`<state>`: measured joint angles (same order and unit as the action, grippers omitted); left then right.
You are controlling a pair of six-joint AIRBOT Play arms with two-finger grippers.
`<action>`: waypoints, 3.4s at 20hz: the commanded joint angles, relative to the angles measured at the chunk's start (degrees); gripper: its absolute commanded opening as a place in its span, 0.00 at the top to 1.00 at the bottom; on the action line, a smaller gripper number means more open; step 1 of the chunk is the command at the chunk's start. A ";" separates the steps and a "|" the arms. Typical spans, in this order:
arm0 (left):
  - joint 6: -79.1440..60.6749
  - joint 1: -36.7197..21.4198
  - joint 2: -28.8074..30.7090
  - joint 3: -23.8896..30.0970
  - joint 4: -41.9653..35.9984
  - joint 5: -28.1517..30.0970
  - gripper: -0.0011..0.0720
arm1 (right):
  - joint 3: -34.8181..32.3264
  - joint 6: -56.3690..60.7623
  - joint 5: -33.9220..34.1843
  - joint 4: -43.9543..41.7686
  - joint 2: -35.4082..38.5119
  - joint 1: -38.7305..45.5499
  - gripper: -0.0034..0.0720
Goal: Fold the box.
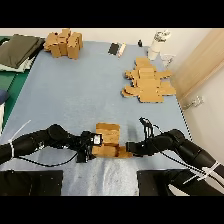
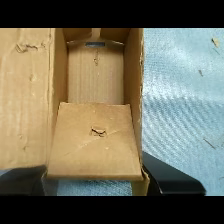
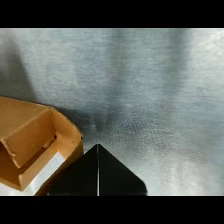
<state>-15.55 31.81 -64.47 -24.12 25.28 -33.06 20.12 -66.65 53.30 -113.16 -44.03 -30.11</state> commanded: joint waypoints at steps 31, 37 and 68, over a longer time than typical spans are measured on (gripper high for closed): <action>-0.02 -0.02 -0.02 0.00 0.02 0.11 0.27 | 26.47 25.57 15.34 20.48 -19.41 -21.68 0.40; -0.02 -0.02 -0.02 0.00 0.02 0.11 0.27 | 35.89 28.37 26.25 22.71 -30.73 -26.34 0.40; -0.02 0.00 -0.02 0.00 0.02 0.07 0.27 | 36.72 35.76 23.10 24.68 -36.30 -28.57 0.47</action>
<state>-15.59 31.81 -64.49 -24.08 25.30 -32.97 56.80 -31.92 75.07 -89.30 -81.28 -58.70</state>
